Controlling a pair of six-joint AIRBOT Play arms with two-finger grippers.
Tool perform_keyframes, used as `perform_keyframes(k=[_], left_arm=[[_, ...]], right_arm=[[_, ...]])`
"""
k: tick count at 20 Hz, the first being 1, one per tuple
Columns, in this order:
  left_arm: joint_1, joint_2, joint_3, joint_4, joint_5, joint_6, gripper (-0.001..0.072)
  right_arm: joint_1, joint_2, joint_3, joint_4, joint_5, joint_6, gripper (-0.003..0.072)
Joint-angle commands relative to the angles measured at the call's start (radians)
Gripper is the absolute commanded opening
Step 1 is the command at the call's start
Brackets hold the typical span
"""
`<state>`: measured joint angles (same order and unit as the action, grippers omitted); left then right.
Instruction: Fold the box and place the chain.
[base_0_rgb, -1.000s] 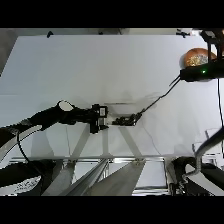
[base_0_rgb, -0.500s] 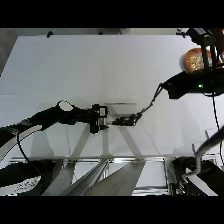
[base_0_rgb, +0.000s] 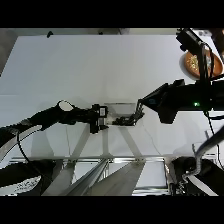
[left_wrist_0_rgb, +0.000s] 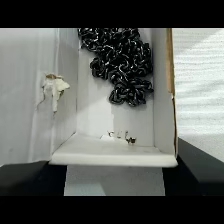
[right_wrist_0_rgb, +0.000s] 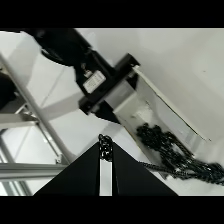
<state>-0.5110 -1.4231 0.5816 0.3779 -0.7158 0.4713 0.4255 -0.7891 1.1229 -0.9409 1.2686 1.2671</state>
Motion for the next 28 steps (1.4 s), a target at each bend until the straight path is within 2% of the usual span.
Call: perform_keyframes(k=[1, 3, 8, 13, 19, 23, 24, 26, 28], left_arm=[[-0.001, 0.001, 0.0, 0.0, 0.0, 0.0, 0.0394], [0.0, 0.001, 0.0, 0.0, 0.0, 0.0, 0.0394], [-0.001, 0.001, 0.0, 0.0, 0.0, 0.0, 0.0394], [-0.001, 0.001, 0.0, 0.0, 0.0, 0.0, 0.0394], [-0.001, 0.001, 0.0, 0.0, 0.0, 0.0, 0.0394], [-0.001, 0.001, 0.0, 0.0, 0.0, 0.0, 0.0394], [0.0, 0.001, 0.0, 0.0, 0.0, 0.0, 0.0394], [0.0, 0.001, 0.0, 0.0, 0.0, 0.0, 0.0394], [-0.001, 0.001, 0.0, 0.0, 0.0, 0.0, 0.0394]], right_arm=[[0.06, 0.002, 0.0, 0.082, -0.052, -0.01, 0.0012], [0.079, 0.002, 0.0, 0.13, -0.089, -0.021, 0.0011], [0.099, -0.015, -0.011, 0.121, -0.103, -0.031, 0.0011], [0.099, -0.063, -0.161, 0.077, -0.154, -0.045, 0.0011], [0.099, -0.196, -0.3, 0.052, -0.294, -0.057, 0.0013], [0.099, -0.307, -0.31, 0.047, -0.291, -0.057, 0.0014], [0.099, -0.324, -0.31, 0.043, -0.281, -0.057, 0.002], [0.099, -0.341, -0.31, 0.022, -0.262, -0.056, 0.0093], [0.099, -0.341, -0.31, -0.001, -0.25, -0.04, 0.0109]])
